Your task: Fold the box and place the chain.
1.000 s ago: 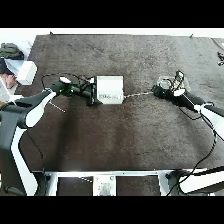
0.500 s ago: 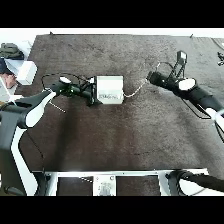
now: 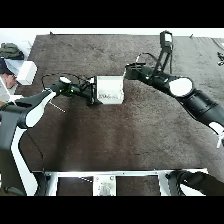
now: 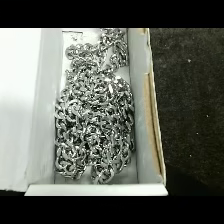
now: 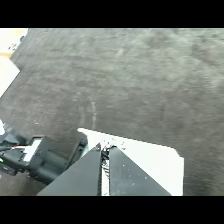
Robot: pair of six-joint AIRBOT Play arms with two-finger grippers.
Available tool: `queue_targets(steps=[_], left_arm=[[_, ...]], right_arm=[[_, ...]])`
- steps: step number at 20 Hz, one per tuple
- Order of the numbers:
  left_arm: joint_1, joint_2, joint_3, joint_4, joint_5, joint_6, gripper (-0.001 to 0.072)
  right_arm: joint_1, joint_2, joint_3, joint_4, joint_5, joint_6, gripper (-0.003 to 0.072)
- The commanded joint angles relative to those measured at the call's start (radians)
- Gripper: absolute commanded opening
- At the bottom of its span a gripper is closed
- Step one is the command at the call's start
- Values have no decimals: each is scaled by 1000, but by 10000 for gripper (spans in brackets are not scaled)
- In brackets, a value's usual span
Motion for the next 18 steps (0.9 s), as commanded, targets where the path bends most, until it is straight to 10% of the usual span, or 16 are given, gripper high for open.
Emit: queue_targets(steps=[1, 18], left_arm=[[1, 0, 0, 0, 0, 0, 345], [1, 0, 0, 0, 0, 0, 344]], right_arm=[[76, -49, 5, 23, -39, -5, -13], [134, -211, 220, -85, 135, -4, -13]])
